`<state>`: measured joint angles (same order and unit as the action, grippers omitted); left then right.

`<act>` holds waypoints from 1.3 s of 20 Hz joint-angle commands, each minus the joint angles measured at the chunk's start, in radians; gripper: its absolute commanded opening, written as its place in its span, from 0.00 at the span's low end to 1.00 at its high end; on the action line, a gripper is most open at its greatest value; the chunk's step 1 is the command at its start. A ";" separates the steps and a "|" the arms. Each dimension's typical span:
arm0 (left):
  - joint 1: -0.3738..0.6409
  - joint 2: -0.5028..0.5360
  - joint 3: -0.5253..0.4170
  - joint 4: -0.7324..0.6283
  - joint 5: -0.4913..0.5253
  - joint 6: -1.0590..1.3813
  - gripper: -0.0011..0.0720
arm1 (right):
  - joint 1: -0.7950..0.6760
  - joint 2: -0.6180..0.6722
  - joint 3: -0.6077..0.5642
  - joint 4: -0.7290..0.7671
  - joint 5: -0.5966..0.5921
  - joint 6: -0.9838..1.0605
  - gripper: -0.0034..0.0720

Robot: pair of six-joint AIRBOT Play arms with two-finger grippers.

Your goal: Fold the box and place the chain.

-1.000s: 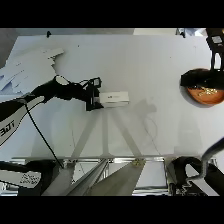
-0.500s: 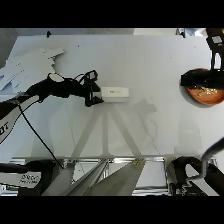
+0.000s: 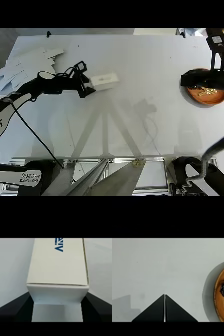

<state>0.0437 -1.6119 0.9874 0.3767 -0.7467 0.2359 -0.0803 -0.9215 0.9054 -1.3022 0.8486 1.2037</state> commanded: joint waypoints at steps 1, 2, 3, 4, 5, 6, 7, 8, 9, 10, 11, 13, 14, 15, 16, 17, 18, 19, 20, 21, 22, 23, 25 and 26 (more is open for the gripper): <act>0.054 0.001 0.001 -0.107 0.062 0.008 0.01 | -0.001 0.001 0.001 0.000 0.000 0.000 0.06; 0.066 0.001 0.001 -0.113 0.081 0.007 0.01 | -0.001 0.001 0.001 0.000 0.000 0.000 0.06; 0.080 0.001 0.001 -0.117 0.106 0.006 0.01 | -0.001 0.001 0.001 0.000 0.000 0.000 0.06; 0.093 0.001 0.001 -0.130 0.127 0.006 0.01 | -0.001 0.001 0.001 0.000 0.000 0.000 0.06; 0.108 0.001 0.001 -0.152 0.150 0.006 0.01 | -0.001 0.001 0.001 0.000 0.000 0.000 0.06; 0.121 0.001 0.001 -0.173 0.174 0.006 0.01 | -0.001 0.001 0.001 0.000 0.000 0.000 0.06; 0.135 0.001 0.001 -0.202 0.199 0.002 0.01 | -0.001 0.001 0.001 0.000 0.000 0.000 0.06; 0.147 0.001 0.001 -0.225 0.215 -0.002 0.01 | -0.001 0.001 0.001 0.000 0.000 0.000 0.06; 0.158 0.002 0.001 -0.250 0.225 -0.022 0.01 | -0.001 0.001 0.001 0.000 0.000 0.000 0.06; 0.163 0.003 0.001 -0.257 0.241 -0.045 0.01 | -0.001 0.001 0.001 0.000 0.000 0.000 0.06; 0.163 0.004 0.001 -0.255 0.266 -0.057 0.01 | -0.001 0.001 0.001 0.000 0.000 0.000 0.06; 0.149 0.004 0.000 -0.255 0.341 -0.069 0.01 | -0.001 0.001 0.001 0.000 0.000 0.000 0.06; 0.137 0.003 -0.002 -0.256 0.402 -0.085 0.01 | -0.001 0.001 0.001 0.000 0.000 0.000 0.06; 0.124 0.002 -0.002 -0.256 0.468 -0.111 0.01 | -0.001 0.001 0.001 0.000 0.000 0.000 0.06; 0.110 0.000 -0.002 -0.256 0.534 -0.137 0.01 | -0.001 0.001 0.001 0.000 0.000 0.000 0.06; 0.096 0.000 -0.002 -0.256 0.597 -0.159 0.01 | -0.001 0.001 0.001 0.000 0.000 0.000 0.06; 0.086 0.000 -0.002 -0.256 0.636 -0.175 0.01 | -0.001 0.001 0.001 0.000 0.000 0.000 0.06; 0.079 0.000 -0.002 -0.256 0.658 -0.199 0.01 | -0.001 0.001 0.001 0.000 0.000 0.000 0.06; 0.077 -0.001 -0.003 -0.257 0.666 -0.249 0.01 | -0.001 0.001 0.001 0.000 0.000 0.000 0.06; 0.077 -0.001 -0.009 -0.257 0.666 -0.310 0.01 | -0.001 0.001 0.001 0.000 0.000 0.000 0.06; 0.077 -0.001 -0.021 -0.256 0.678 -0.369 0.01 | -0.001 0.001 0.001 0.000 0.000 0.000 0.06; 0.077 -0.002 -0.038 -0.256 0.684 -0.392 0.01 | -0.001 0.001 0.001 0.000 0.000 0.000 0.06; 0.077 -0.008 -0.079 -0.256 0.684 -0.394 0.01 | -0.001 0.001 0.001 0.000 0.000 0.000 0.06; 0.076 -0.008 -0.101 -0.256 0.683 -0.394 0.02 | -0.001 0.001 0.001 0.000 0.000 0.000 0.06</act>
<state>0.1234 -1.6165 0.9306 0.1196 -0.0910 -0.1024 -0.0803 -0.9215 0.9054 -1.3022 0.8490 1.2037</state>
